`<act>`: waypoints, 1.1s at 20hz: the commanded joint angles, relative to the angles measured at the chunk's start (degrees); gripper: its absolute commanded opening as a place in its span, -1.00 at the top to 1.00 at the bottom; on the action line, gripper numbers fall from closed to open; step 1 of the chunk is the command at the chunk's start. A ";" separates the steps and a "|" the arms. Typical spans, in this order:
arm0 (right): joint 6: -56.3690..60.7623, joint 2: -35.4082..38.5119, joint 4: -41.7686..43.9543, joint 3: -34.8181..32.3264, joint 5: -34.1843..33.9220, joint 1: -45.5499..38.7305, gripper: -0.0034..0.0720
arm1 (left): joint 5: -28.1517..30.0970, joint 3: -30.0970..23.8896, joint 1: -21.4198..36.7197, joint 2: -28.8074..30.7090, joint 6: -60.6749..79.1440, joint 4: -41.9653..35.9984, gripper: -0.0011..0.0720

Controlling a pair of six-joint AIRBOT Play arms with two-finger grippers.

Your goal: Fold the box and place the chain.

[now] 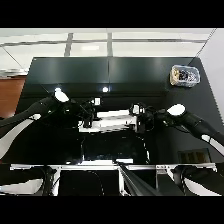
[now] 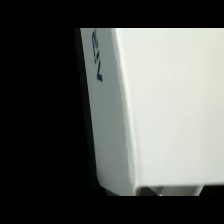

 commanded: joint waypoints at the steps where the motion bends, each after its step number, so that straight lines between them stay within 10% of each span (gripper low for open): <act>1: -2.38 -1.79 2.84 0.04 3.10 -0.02 -0.82 | 0.00 0.07 -0.02 -0.04 -0.02 -0.02 0.90; 22: 9.33 -6.62 -8.94 2.14 0.92 3.23 -0.82 | 0.00 0.07 0.00 -0.09 -0.09 -0.02 0.90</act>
